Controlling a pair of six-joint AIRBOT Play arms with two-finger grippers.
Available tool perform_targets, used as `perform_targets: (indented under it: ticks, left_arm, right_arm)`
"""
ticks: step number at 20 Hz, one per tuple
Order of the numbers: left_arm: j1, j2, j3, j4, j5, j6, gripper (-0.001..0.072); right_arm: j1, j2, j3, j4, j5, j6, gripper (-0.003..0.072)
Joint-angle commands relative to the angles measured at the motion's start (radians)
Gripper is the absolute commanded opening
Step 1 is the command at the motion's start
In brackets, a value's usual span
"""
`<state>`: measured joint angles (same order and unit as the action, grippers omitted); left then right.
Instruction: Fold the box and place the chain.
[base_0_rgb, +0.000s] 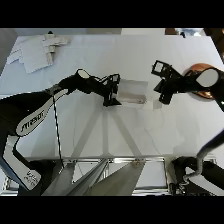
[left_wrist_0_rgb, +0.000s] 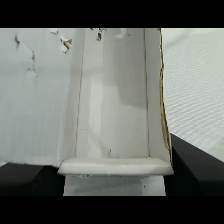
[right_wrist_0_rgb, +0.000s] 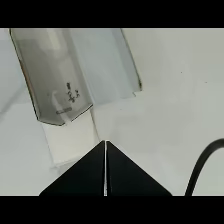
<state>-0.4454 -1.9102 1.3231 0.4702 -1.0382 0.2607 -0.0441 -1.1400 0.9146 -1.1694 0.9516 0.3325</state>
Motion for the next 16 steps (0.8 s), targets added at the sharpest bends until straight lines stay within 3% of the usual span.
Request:
perform_targets:
  ticks: [1,4,12,16]
  left_arm:
    - [0.001,0.000,0.000,-0.002,0.003,-0.003,0.0395]
    - [0.001,0.000,0.001,-0.002,0.003,-0.003,0.0395]
    - [0.001,0.000,0.000,-0.002,0.003,-0.003,0.0395]
    - [0.001,0.000,0.000,-0.002,0.003,-0.003,0.0395]
  right_arm:
    - [0.000,-0.109,0.001,-0.027,-0.006,-0.057,0.0010]
    - [0.000,-0.173,0.001,-0.027,-0.062,-0.096,0.0150]
    - [0.000,-0.237,0.001,0.045,-0.030,-0.394,0.0238]
    - [0.000,-0.253,0.001,0.092,-0.026,-0.413,0.0238]
